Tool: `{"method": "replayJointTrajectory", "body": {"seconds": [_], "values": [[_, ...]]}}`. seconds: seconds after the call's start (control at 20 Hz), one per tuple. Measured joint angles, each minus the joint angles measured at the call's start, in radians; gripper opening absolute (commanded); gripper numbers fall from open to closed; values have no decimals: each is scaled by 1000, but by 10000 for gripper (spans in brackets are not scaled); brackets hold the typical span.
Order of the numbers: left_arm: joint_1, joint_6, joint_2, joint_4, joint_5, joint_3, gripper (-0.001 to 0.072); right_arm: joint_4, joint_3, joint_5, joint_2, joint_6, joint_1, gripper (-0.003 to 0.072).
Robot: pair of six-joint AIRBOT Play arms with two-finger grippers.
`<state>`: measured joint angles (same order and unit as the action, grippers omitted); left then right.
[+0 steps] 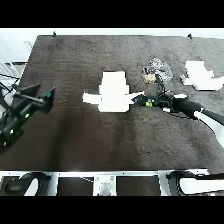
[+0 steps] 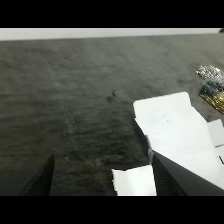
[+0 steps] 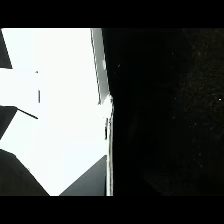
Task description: Fold the box and place the chain.
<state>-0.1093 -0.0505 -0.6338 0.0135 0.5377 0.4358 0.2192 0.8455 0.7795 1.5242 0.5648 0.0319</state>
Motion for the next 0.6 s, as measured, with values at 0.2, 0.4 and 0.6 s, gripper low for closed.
{"method": "replayJointTrajectory", "body": {"seconds": [0.2,0.4,0.6], "values": [[0,-150,-330,-146,179,227,653,0,0,-3,8,-18,3,10],[19,-317,-618,-321,374,489,653,0,0,-5,16,-40,3,9],[93,-499,-854,-523,496,756,653,-1,-1,-6,18,-49,6,9]]}}
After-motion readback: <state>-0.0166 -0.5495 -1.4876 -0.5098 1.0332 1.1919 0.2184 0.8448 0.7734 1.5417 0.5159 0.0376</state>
